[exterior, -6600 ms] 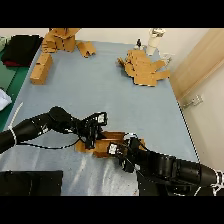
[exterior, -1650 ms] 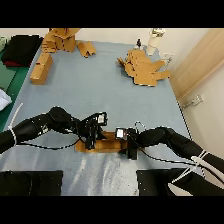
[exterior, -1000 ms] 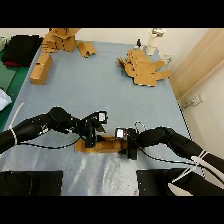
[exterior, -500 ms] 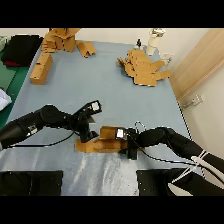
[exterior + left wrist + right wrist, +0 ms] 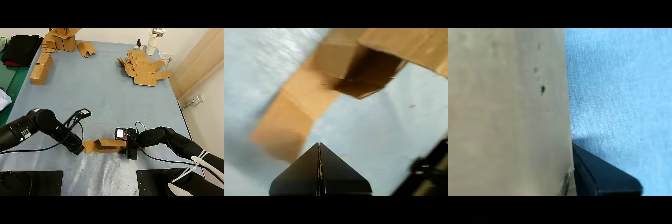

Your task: Fold the box.

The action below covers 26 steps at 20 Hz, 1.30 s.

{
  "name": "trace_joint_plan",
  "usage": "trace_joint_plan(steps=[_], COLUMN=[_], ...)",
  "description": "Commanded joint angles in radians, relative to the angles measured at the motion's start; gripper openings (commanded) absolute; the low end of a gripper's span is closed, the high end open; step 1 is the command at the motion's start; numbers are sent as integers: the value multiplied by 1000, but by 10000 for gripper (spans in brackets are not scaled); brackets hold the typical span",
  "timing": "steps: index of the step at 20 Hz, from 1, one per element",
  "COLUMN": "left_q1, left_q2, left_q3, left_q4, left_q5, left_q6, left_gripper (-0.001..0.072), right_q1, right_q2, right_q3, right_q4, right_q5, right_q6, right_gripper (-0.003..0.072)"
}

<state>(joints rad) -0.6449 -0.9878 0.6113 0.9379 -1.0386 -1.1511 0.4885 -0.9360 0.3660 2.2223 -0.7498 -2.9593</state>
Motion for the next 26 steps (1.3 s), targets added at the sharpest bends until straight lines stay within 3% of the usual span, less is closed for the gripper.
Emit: trace_joint_plan(steps=[1, 4, 6, 9, 13, 17, 21, 26], left_q1=[-55, -85, -85, -85, -85, -85, -85, -84], left_q2=[-2, -8, -35, -103, -178, -189, -216, -265], left_q3=[-60, -109, -120, -120, -120, -117, -106, -75], left_q4=[-298, -522, -694, -1015, -1241, -1236, -1151, -922], left_q5=[87, 324, 422, 454, 519, 648, 663, 690], left_q6=[-91, -49, 62, 322, 515, 561, 544, 415], left_gripper=[10, 10, 10, 10, 10, 10, 9, 8], right_q1=[0, 0, 0, 0, 0, 0, 0, 0], right_q2=[0, 0, 0, 0, 0, 0, 0, 0], right_q3=[0, 0, 0, 0, 0, 0, 0, 0], right_q4=[0, 0, 0, 0, 0, 0, 0, 0], right_q5=[0, 0, 0, 0, 0, 0, 0, 0], right_q6=[0, 0, 0, 0, 0, 0, 0, 0], right_gripper=[497, 496, 496, 496, 496, 496, 497, 499])
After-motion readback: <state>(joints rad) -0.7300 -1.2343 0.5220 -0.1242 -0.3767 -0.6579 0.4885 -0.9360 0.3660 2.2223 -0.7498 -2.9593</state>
